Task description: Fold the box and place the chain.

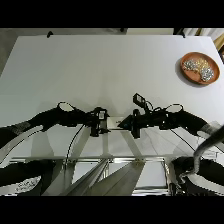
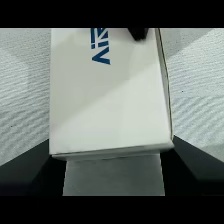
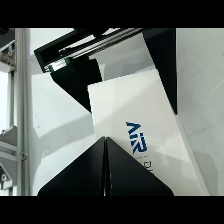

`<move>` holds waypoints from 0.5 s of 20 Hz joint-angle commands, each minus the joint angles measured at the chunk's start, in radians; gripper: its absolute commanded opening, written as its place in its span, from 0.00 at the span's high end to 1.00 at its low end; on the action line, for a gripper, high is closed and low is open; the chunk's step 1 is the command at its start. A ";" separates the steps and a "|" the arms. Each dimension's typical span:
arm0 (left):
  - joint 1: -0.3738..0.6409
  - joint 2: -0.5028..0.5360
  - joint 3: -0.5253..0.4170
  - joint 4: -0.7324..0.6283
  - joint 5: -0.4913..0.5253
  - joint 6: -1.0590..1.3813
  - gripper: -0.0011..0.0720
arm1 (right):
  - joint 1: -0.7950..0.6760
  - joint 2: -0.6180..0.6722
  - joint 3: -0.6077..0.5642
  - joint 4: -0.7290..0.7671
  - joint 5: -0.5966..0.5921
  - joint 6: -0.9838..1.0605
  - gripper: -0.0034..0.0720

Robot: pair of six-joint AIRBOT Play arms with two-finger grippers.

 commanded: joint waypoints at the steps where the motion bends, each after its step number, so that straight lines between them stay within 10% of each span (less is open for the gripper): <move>1: 0.001 0.001 0.000 0.000 0.000 0.000 0.70 | 0.000 -0.010 -0.019 -0.022 0.007 -0.015 0.94; 10: 0.001 0.000 0.000 0.000 0.000 0.000 0.70 | 0.000 -0.013 -0.081 -0.006 -0.046 -0.079 0.94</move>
